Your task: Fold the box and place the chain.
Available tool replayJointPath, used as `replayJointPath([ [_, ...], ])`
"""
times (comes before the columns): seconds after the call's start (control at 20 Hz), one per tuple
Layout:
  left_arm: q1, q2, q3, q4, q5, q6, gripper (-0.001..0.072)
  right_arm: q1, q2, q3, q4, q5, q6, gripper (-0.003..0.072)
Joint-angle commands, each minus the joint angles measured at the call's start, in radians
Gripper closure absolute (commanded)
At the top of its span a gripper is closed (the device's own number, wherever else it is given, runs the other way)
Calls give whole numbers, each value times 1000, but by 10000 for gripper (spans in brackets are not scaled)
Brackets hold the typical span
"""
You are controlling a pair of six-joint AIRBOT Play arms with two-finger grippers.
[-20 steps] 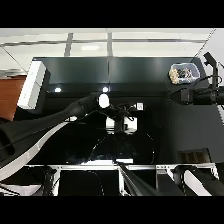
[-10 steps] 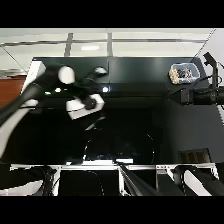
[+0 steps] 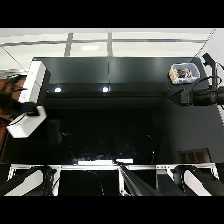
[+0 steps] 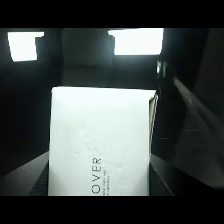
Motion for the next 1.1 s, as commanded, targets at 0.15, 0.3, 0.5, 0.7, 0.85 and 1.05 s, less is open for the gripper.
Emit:
replayJointPath([
  [0.15, 257, 26, -123, -62, 201, 122, 417, 0, 0, 0, 2, -3, 12, 670],
  [0.3, 257, 26, -134, -29, 278, 176, 417, 0, 0, 0, 5, 13, 49, 670],
  [0.5, 271, 23, -149, -77, 386, 353, 417, 0, 0, 0, 6, -25, 117, 670],
  [0.7, 325, 9, -149, -279, 498, 502, 417, 0, 0, 0, 3, -25, 139, 670],
  [0.85, 319, -4, -149, -319, 514, 613, 417, 0, 0, 0, 3, -26, 171, 670],
  [1.05, 306, -56, -149, -320, 531, 642, 417, 0, 0, 0, 2, -25, 190, 671],
])
